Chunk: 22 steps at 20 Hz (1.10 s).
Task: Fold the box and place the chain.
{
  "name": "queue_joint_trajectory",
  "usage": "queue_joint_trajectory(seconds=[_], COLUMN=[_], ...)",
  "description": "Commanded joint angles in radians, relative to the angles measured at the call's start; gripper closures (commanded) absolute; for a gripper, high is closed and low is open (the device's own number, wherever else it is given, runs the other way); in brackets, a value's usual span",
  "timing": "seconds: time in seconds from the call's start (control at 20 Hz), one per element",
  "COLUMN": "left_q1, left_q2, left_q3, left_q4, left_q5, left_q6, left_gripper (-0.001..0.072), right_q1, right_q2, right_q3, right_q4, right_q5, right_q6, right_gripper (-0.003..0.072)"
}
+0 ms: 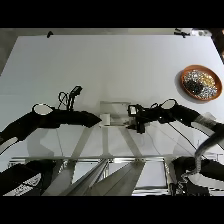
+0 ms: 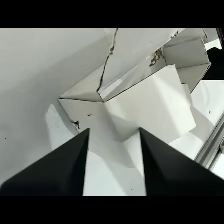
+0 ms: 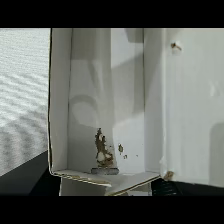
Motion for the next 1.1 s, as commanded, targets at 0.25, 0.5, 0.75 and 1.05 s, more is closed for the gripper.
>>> queue_joint_trajectory(seconds=[0.25, 0.5, 0.75, 1.05], left_q1=[-0.109, -0.192, -0.241, -0.345], left_q2=[-0.032, -0.087, -0.115, -0.212], left_q3=[0.09, 0.203, 0.269, 0.405], left_q4=[0.308, 0.45, 0.612, 0.931], left_q5=[0.063, 0.07, 0.063, -0.099], left_q6=[-0.344, -0.532, -0.754, -1.173], left_gripper=[0.0194, 0.0179, 0.018, 0.018], right_q1=[0.0, 0.0, 0.0, 0.0], right_q2=[0.001, 0.001, 0.001, 0.001], right_q3=[0.0, 0.0, 0.0, 0.0], right_q4=[0.0, 0.0, 0.0, 0.0], right_q5=[0.0, 0.0, 0.0, 0.0], right_q6=[0.0, 0.0, 0.0, 0.0], right_gripper=[0.0304, 0.0304, 0.0304, 0.0304])
